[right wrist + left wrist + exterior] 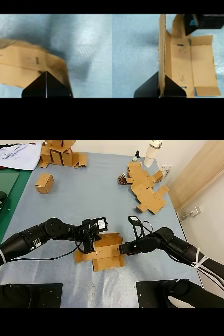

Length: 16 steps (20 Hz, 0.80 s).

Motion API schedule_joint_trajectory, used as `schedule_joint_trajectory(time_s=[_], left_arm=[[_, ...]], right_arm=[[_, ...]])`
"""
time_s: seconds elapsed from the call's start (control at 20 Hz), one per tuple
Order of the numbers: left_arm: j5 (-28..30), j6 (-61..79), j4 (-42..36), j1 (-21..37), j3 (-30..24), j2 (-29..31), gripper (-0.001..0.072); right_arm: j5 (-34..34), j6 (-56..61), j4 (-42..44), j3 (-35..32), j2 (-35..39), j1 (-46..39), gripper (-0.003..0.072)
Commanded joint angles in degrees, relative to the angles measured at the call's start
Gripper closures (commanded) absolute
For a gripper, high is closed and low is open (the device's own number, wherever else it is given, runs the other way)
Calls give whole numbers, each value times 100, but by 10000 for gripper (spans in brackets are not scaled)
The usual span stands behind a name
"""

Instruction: Fold the box.

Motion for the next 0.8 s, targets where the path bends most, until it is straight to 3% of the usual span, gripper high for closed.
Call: schedule_joint_trajectory(time_s=[0.0, 0.75], left_arm=[[-208, -76, -11, 2, 4, 55, 698], [-284, -22, -487, -4, -435, 42, 698]], right_arm=[[42, 570, -1099, 4, -144, 13, 683], [280, 767, -1119, 4, -149, 15, 683]])
